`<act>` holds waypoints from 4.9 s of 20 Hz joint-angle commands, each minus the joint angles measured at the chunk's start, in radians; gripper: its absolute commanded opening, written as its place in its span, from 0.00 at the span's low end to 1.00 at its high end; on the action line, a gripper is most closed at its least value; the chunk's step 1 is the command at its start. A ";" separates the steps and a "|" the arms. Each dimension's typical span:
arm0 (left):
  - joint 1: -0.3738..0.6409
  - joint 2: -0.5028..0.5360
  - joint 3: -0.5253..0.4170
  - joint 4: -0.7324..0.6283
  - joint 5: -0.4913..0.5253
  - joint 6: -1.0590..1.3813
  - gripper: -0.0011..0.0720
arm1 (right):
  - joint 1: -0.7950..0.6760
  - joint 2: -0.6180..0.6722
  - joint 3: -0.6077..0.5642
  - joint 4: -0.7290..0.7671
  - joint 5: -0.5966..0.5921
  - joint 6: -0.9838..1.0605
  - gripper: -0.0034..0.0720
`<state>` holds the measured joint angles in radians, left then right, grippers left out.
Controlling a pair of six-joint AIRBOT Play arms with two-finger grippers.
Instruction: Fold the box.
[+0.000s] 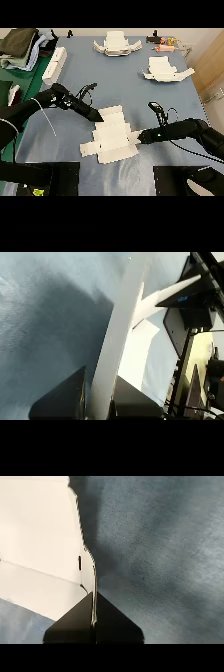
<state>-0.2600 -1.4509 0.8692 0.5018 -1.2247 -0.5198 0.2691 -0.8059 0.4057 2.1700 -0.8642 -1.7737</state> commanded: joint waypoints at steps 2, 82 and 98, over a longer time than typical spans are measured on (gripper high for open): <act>-0.008 -0.003 0.002 -0.001 -0.035 0.071 0.03 | 0.001 -0.018 -0.001 0.000 0.000 0.001 0.05; -0.469 0.406 -0.253 0.082 0.599 0.418 0.03 | 0.001 -0.020 0.195 -0.670 -0.139 0.610 0.34; -0.470 0.402 -0.293 0.082 0.486 0.418 0.03 | 0.001 -0.020 0.195 -0.669 -0.139 0.610 0.34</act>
<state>-0.7296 -1.0470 0.5819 0.5770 -0.7048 -0.1013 0.2703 -0.8257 0.6003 1.5005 -1.0035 -1.1637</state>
